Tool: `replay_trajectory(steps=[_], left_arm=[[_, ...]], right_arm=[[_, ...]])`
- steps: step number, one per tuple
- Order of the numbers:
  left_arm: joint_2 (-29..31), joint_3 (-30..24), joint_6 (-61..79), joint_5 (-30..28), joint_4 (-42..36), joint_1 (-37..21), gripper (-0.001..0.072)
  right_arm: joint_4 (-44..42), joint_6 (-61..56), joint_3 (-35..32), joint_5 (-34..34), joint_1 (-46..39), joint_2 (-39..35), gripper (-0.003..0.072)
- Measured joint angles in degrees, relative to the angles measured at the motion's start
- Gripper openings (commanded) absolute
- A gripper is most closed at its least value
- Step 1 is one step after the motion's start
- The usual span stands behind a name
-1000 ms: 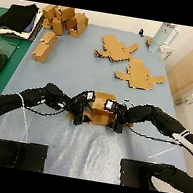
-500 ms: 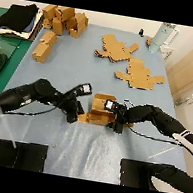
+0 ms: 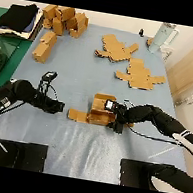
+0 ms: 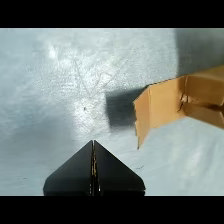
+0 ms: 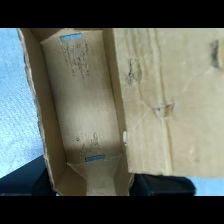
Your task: Fold the box.
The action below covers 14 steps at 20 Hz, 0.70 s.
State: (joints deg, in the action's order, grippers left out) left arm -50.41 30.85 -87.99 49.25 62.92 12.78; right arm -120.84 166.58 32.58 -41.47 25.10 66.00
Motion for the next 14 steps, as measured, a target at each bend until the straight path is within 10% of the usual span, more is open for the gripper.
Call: replay_trajectory(steps=[14], left_arm=[[-12.1,2.1,-5.2,-16.1,-13.7,17.0,0.0014]], right_arm=[[0.0,0.0,0.0,0.0,0.0,0.0,0.0506]])
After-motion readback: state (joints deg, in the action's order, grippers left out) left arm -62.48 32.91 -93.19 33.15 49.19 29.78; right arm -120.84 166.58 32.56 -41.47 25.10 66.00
